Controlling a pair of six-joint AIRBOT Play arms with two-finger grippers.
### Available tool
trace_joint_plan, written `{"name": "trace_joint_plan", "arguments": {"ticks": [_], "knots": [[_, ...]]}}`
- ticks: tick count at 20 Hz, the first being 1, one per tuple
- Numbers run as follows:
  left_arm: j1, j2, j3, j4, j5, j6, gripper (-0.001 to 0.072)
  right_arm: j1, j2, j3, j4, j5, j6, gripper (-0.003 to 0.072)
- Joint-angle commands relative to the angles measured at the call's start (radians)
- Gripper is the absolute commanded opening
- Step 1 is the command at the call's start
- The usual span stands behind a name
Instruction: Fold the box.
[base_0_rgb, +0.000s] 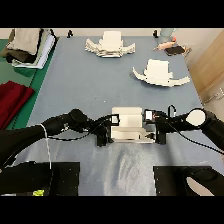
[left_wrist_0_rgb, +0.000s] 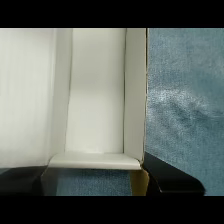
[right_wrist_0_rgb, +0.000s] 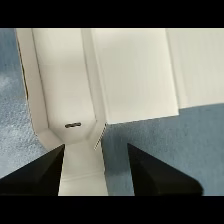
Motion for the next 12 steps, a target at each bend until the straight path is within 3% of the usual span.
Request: {"name": "trace_joint_plan", "arguments": {"ticks": [1,7,12], "knots": [[0.0,0.0,0.0,0.0,0.0,0.0,0.0447,-0.001,0.002,-0.002,-0.021,0.003,-0.046,0.06],[0.0,0.0,0.0,0.0,0.0,0.0,0.0447,-0.005,0.042,-0.002,-0.077,0.021,0.008,0.06],[0.0,0.0,0.0,0.0,0.0,0.0,0.0447,0.0,0.006,-0.018,0.001,0.026,0.005,0.06]]}}
